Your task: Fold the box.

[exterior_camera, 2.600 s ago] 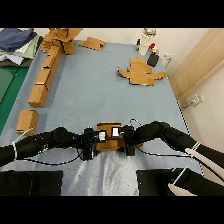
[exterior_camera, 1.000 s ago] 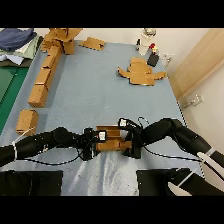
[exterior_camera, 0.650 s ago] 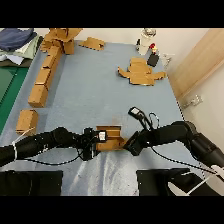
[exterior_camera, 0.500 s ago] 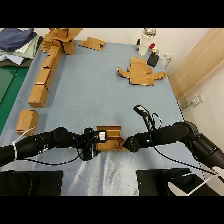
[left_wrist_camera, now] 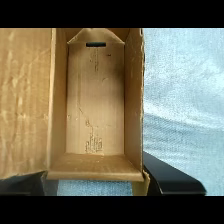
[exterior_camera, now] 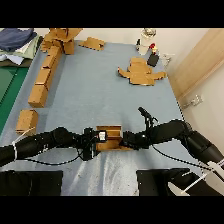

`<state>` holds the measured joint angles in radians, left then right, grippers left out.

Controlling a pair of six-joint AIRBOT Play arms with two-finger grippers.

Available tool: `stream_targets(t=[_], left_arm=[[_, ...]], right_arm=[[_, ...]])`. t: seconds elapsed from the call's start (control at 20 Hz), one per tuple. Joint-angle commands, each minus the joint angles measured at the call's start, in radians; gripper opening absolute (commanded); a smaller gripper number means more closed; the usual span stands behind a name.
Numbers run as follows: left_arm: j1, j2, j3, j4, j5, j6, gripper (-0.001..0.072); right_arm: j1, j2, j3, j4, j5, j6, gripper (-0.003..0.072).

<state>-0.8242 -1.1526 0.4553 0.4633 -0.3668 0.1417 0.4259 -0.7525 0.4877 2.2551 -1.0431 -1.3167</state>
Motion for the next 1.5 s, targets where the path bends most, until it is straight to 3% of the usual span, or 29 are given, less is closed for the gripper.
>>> stream_targets(t=[0.0, 0.05, 0.3, 0.55, 0.9, 1.45], left_arm=[[0.001, -0.001, 0.001, 0.0, 0.0, 0.0, 0.0522], [0.001, -0.001, 0.001, 0.0, 0.0, 0.0, 0.0522], [0.001, -0.001, 0.001, 0.0, 0.0, 0.0, 0.0522], [0.001, -0.001, 0.001, 0.001, 0.0, 0.0, 0.0522], [0.001, -0.001, 0.001, 0.007, 0.001, 0.0, 0.0522], [0.001, -0.001, 0.001, 0.007, 0.001, 0.0, 0.0522]], right_arm=[[0.003, -0.018, 0.001, 0.036, 0.027, 0.019, 0.0042], [0.007, -0.018, 0.002, 0.05, 0.058, 0.013, 0.0002], [0.018, -0.051, 0.078, 0.116, 0.207, -0.093, 0.0002], [0.018, -0.201, 0.124, 0.098, 0.315, -0.163, 0.0001], [0.022, -0.352, 0.124, 0.083, 0.295, -0.204, 0.0002], [0.067, -0.366, 0.124, 0.04, 0.302, -0.214, 0.0001]])
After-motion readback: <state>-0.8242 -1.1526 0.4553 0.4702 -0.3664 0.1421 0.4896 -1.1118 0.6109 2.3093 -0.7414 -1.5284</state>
